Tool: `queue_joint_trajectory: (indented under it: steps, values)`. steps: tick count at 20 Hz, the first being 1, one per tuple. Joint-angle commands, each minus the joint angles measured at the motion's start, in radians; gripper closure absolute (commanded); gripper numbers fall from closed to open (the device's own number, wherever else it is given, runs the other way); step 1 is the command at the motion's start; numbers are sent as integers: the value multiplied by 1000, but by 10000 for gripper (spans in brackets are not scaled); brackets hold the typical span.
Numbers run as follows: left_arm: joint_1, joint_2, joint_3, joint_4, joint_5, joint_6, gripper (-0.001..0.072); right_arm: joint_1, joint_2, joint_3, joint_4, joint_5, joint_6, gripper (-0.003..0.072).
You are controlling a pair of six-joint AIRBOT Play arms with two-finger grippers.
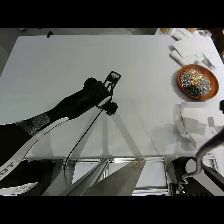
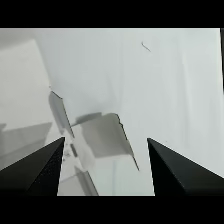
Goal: Fold the box and place the chain.
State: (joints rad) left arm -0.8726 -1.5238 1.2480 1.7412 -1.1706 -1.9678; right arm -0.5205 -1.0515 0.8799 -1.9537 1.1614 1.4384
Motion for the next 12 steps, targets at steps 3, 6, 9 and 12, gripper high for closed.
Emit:
queue_joint_trajectory:
  steps: [3, 6, 9, 12]
  values:
    - [-2, -12, 0, 3, 21, 83, 17, -56, -94, 6, -24, 40, -74, 190]
    - [-2, -12, 0, 3, 28, 83, 17, -57, -136, 6, -35, 71, -85, 199]
    - [-2, -13, 0, 3, 49, 83, 17, -57, -197, 6, -80, 111, -75, 283]
    - [-2, -13, 0, 2, 73, 83, 17, -57, -253, 6, -122, 132, -39, 290]
